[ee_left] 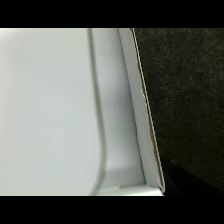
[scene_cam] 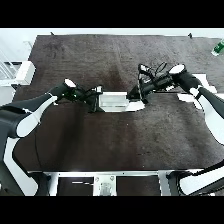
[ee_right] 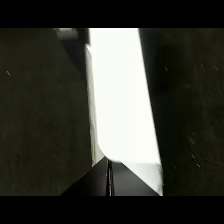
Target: Fold the box and place the chain.
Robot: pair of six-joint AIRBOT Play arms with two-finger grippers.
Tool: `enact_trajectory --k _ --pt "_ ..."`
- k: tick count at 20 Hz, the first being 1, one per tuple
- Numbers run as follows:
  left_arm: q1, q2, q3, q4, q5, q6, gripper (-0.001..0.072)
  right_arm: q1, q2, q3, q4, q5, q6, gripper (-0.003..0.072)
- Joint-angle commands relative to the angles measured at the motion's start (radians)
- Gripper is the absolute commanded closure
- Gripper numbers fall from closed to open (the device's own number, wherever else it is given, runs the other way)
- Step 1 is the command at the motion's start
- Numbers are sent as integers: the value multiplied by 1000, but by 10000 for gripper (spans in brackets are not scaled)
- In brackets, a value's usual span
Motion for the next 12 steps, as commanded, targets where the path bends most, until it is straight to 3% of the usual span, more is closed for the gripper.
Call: enact_trajectory --k 1,7,10,12 --pt "0 1 1 0 0 -2 241 46 6 -49 110 -116 18 671" --pt "0 1 1 0 1 -5 241 53 6 -74 196 -397 92 671" --pt "0 1 1 0 1 -5 241 55 0 -74 196 -429 146 671" --pt "0 1 1 0 1 -5 241 54 0 -74 196 -368 148 671"
